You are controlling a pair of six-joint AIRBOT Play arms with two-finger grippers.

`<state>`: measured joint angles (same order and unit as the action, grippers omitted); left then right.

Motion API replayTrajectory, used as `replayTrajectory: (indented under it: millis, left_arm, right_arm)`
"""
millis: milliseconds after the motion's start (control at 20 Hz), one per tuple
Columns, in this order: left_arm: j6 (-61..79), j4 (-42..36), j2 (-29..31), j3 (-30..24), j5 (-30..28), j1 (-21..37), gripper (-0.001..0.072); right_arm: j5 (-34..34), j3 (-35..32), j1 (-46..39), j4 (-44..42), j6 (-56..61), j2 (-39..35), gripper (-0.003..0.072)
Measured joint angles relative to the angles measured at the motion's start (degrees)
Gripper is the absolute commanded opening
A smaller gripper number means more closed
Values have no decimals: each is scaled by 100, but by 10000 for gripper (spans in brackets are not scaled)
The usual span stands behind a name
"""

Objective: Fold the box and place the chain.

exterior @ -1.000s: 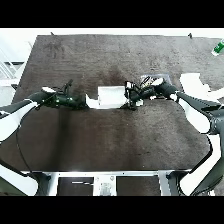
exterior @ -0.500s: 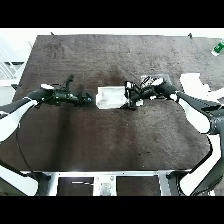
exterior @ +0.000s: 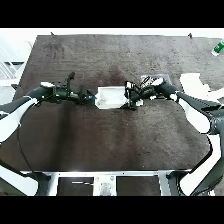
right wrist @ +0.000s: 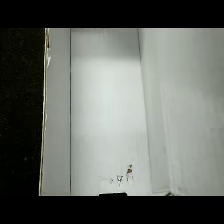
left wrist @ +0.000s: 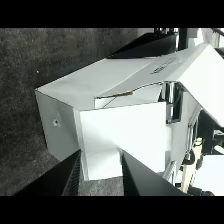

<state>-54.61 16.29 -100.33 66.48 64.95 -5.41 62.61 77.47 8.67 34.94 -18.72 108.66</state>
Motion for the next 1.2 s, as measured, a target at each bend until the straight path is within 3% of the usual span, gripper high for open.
replayTrajectory:
  millis: [400, 600, 1200]
  left_arm:
    - [-354, 365, 0, 133, -74, -153, 321]
    - [-824, 997, 4, 538, -92, -358, 359]
    - [-2490, 2861, 4, 1458, -337, -1123, 360]
  right_arm:
    - [0, 0, 0, 0, 0, 0, 582]
    - [0, 0, 0, 0, 0, 0, 582]
    - [2, 0, 0, 2, 0, 0, 582]
